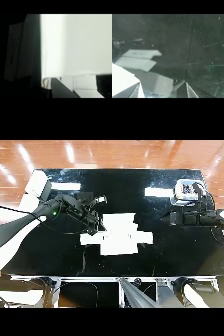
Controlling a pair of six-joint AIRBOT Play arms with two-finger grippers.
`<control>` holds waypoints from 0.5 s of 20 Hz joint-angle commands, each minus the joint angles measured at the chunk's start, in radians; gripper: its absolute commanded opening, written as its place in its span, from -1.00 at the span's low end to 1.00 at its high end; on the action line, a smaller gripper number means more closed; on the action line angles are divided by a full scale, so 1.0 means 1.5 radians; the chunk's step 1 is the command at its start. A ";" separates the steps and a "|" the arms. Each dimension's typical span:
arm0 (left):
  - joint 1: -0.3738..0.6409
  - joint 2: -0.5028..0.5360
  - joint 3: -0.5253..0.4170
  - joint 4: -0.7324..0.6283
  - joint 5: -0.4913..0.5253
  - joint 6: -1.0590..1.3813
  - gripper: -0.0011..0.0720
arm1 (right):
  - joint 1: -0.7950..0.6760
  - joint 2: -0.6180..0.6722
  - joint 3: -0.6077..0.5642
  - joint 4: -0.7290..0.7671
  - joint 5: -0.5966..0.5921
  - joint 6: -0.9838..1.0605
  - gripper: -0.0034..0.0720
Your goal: Fold the box and place the chain.
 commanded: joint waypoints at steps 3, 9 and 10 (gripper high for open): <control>-0.007 0.007 -0.011 -0.004 -0.044 0.019 -0.91 | -0.002 0.000 0.002 -0.001 -0.013 -0.002 0.96; -0.021 0.066 -0.100 -0.001 -0.156 0.019 -0.91 | -0.002 0.000 0.001 0.000 -0.013 -0.002 0.96; -0.029 0.077 -0.112 0.007 -0.183 0.019 -0.91 | -0.002 0.000 0.001 0.000 -0.013 -0.002 0.96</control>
